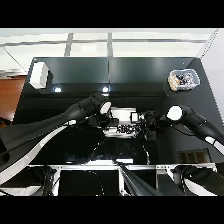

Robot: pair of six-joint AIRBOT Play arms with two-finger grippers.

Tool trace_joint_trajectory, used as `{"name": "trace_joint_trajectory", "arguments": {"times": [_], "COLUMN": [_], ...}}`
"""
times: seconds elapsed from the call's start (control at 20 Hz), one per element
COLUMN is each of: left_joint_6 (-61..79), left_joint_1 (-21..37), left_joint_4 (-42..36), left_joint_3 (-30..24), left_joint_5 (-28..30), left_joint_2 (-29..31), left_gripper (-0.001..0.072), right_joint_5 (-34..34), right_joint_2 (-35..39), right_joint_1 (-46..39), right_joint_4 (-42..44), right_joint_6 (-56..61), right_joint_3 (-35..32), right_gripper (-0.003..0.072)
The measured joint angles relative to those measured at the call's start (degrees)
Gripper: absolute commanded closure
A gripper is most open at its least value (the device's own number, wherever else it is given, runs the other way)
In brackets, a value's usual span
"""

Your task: Fold the box and place the chain.

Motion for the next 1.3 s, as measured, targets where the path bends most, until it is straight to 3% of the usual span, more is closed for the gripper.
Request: {"name": "trace_joint_trajectory", "arguments": {"times": [0.75, 0.85, 0.9, 0.95, 1.0, 1.05, 1.3], "left_joint_6": [0.00, 0.02, 0.00, 0.00, 0.02, 0.02, -0.02], "left_joint_1": [0.02, 0.02, 0.02, 0.00, 0.00, 0.00, 0.00], "left_joint_4": [-0.04, -0.04, -0.04, -0.04, -0.04, -0.04, -0.07], "left_joint_3": [0.00, 0.00, 0.00, 0.00, 0.00, 0.00, 0.00], "left_joint_5": [-0.04, -0.04, -0.07, -0.04, -0.04, -0.04, -0.11], "left_joint_2": [0.00, 0.00, 0.00, 0.00, 0.00, 0.00, 0.00], "left_gripper": [0.0680, 0.0681, 0.0680, 0.0681, 0.0681, 0.0680, 0.0680], "right_joint_5": [-2.86, -3.52, -3.72, -3.98, -4.15, -4.35, -3.67], "right_joint_2": [-2.80, -2.86, -2.86, -2.91, -2.93, -2.93, -2.01], "right_joint_1": [0.63, 0.63, 0.61, 0.63, 0.63, 0.63, 0.63], "right_joint_4": [-0.46, -0.48, -0.46, -0.46, -0.48, -0.46, -1.49], "right_joint_6": [-1.95, -1.97, -1.97, -1.97, -1.99, -1.97, 2.99], "right_joint_3": [0.00, 0.00, 0.00, 0.00, 0.00, 0.00, 0.04], "right_gripper": [-0.0033, 0.0138, 0.0139, 0.0290, 0.0550, 0.0651, 0.0672]}}
